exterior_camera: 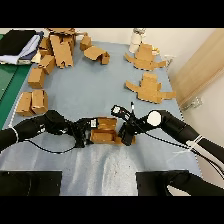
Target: Fold the box.
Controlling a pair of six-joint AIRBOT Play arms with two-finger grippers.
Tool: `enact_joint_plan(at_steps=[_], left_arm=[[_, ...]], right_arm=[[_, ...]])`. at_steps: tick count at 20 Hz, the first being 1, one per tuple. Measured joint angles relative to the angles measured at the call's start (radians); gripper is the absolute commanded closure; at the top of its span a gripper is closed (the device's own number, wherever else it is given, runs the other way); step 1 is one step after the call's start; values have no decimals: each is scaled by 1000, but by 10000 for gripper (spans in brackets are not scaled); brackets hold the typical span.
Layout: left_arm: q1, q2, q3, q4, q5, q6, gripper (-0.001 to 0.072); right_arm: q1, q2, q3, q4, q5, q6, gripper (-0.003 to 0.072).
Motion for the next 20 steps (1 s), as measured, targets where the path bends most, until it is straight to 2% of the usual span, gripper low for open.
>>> enact_joint_plan(at_steps=[6,12,14,20], left_arm=[[0,0,0,1,-1,2,118],[0,0,0,1,-1,1,118],[0,0,0,0,-1,0,118],[0,0,0,0,0,-1,118]], right_arm=[[20,-31,0,89,-2,-81,501],[52,-53,0,118,-18,-108,494],[55,-55,0,127,-31,-115,266],[58,-56,0,146,-45,-124,204]])
